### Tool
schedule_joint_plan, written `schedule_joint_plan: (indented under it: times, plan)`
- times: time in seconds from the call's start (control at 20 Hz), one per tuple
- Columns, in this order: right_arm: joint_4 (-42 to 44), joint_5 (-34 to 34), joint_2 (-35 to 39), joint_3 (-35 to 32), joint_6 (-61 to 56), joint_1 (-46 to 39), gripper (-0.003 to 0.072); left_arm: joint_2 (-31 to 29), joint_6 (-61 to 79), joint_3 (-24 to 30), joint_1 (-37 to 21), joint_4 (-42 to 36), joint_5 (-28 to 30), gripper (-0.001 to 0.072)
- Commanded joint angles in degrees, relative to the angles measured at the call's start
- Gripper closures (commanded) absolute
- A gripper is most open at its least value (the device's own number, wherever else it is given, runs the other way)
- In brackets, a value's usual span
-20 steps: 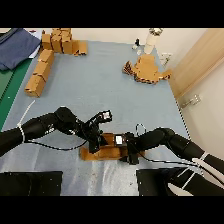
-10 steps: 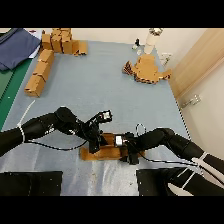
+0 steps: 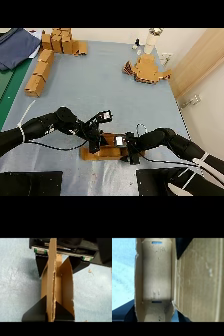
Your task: Fold the box.
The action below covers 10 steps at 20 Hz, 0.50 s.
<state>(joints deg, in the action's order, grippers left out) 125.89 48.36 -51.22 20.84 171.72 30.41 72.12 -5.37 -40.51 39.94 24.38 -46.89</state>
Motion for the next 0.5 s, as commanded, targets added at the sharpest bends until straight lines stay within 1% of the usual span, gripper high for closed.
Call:
schedule_joint_plan:
  times: [0.0,0.45]
  plan:
    - [-0.5,-0.3,0.8,0.0,-0.4,0.0,0.0073,0.0,0.0,0.0,0.0,0.1,-0.1,0.0697]
    - [-1.0,-0.7,0.5,-0.1,-0.7,0.0,0.0073,0.0,0.0,0.0,0.0,0.1,-0.1,0.0697]
